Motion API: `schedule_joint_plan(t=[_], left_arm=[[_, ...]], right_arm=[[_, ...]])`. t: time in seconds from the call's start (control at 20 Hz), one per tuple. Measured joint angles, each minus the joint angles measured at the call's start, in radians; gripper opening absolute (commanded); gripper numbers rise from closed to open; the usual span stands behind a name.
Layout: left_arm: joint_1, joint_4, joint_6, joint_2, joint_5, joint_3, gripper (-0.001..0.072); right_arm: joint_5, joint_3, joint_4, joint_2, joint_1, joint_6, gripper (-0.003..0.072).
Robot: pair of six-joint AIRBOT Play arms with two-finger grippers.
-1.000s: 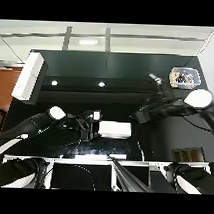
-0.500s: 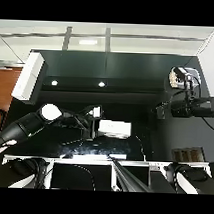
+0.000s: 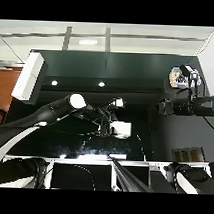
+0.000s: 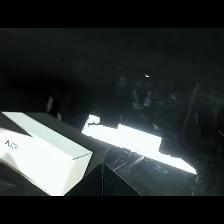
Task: Fold the box and place the chain.
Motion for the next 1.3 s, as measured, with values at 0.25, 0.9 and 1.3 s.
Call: schedule_joint_plan(t=[0.25,0.9,1.3], left_arm=[[-0.008,0.048,-0.028,-0.035,-0.041,0.036,0.0712],[-0.012,0.132,-0.043,-0.044,-0.040,0.084,0.0712],[-0.013,0.153,-0.059,-0.045,-0.066,0.087,0.0712]], right_arm=[[-0.014,0.000,-0.006,0.000,0.000,0.006,0.0013],[-0.029,0.000,-0.008,0.000,0.000,0.009,0.0013],[-0.029,0.000,-0.014,0.000,0.000,0.008,0.0013]])
